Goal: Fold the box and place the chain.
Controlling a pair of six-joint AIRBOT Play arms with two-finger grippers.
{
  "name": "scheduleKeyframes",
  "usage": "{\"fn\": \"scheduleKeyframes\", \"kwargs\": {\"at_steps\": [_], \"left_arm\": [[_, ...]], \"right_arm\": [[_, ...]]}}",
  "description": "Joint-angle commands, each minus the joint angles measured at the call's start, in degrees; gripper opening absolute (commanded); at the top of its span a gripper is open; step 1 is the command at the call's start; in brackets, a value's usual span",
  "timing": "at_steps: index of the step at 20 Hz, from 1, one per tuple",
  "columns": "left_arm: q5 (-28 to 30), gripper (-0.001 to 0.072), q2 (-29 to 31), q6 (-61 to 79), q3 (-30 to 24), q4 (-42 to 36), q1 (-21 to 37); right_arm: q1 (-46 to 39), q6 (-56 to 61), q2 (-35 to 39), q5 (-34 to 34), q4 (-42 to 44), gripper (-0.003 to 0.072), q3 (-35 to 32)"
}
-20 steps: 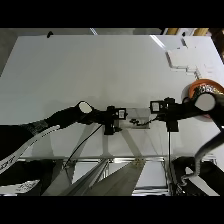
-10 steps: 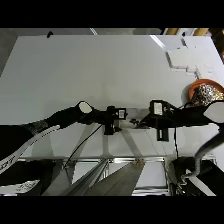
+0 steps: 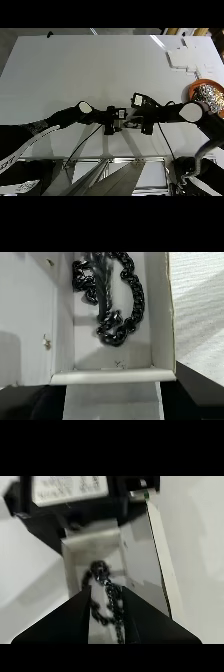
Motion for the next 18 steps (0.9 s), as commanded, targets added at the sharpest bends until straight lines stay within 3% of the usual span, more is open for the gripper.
{"fn": "scheduleKeyframes", "kwargs": {"at_steps": [1, 5, 8, 12, 18], "left_arm": [[0.0, 0.0218, 0.02, 0.0, -0.02, 0.0, -0.02], [0.0, 0.0218, 0.04, 0.0, -0.02, 0.0, -0.02], [0.0, 0.0218, 0.02, 0.0, -0.02, 0.0, -0.02], [0.0, 0.0218, 0.02, 0.0, -0.02, 0.02, -0.02], [0.0, 0.0218, 0.02, 0.02, -0.02, 0.0, -0.02]], "right_arm": [[-0.17, 2.56, 0.24, 0.24, -11.15, 0.022, 0.31], [-5.14, -7.63, 8.26, 0.46, -11.37, 0.0217, 1.07], [-13.49, -13.79, 10.05, 3.69, -12.31, 0.0217, 1.05], [-24.74, -18.12, 4.13, 2.38, -13.86, 0.0218, 0.37], [-22.62, -23.63, -9.73, 2.51, -14.43, 0.0218, -0.04]]}}
